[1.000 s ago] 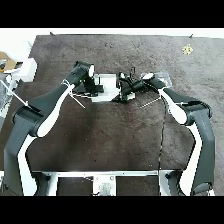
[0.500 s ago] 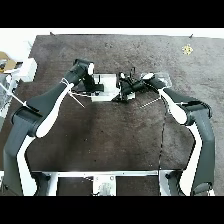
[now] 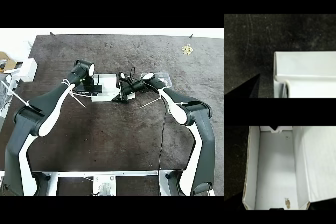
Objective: Fold the box and place the chain.
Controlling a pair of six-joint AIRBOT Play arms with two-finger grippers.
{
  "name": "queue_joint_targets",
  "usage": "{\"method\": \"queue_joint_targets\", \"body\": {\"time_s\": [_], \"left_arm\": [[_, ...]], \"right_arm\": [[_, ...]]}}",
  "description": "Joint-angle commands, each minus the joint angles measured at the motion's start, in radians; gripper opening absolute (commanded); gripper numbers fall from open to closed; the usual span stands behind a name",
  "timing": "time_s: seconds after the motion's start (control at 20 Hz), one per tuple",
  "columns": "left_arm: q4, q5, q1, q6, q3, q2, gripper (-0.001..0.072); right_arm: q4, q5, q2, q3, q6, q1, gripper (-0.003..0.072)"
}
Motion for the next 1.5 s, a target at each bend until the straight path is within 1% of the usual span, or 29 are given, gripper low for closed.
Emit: {"method": "queue_joint_targets", "body": {"time_s": [0.0,0.05,0.2,0.25,0.45,0.5,0.55,0.6,0.85,1.05,1.15,1.3,1.45], "left_arm": [[0.010,0.008,0.001,-0.018,0.000,-0.009,0.0192],[0.011,0.008,0.001,-0.022,0.000,-0.009,0.0049],[0.011,0.008,0.001,-0.027,0.000,-0.009,0.0041],[0.011,0.008,0.000,-0.031,0.000,-0.009,0.0013],[0.024,0.001,0.001,-0.041,0.000,-0.009,0.0014],[0.018,0.008,0.001,-0.020,0.000,-0.009,0.0093],[-0.003,0.015,0.001,0.000,0.000,-0.008,0.0329],[-0.011,0.019,0.001,0.012,0.000,-0.007,0.0363],[-0.024,-0.012,0.001,0.019,0.017,0.001,0.0364],[-0.025,-0.093,0.001,0.037,0.076,0.001,0.0364],[-0.025,-0.120,0.001,0.038,0.085,0.009,0.0364],[-0.041,-0.136,0.001,0.063,0.087,0.047,0.0362],[-0.044,-0.142,0.001,0.145,0.090,0.116,0.0362]], "right_arm": [[0.000,0.001,0.000,0.000,0.000,0.001,0.0304],[0.000,0.001,0.000,0.000,0.000,0.001,0.0304],[0.000,0.001,0.000,0.000,0.000,0.001,0.0304],[0.000,0.001,0.000,0.000,0.000,0.001,0.0304],[0.000,0.001,0.000,0.000,0.000,0.001,0.0304],[0.000,0.001,0.000,0.000,0.000,0.001,0.0304],[0.000,0.001,0.000,0.000,0.000,0.001,0.0304],[0.000,0.001,0.000,0.000,0.000,0.001,0.0304],[0.000,0.001,0.000,0.000,0.000,0.001,0.0304],[0.000,0.001,0.000,0.000,0.000,0.001,0.0304],[0.000,0.001,0.000,0.000,0.000,0.001,0.0304],[0.000,0.000,0.000,0.000,0.000,0.001,0.0304],[0.000,0.001,0.000,0.000,0.000,0.001,0.0304]]}}
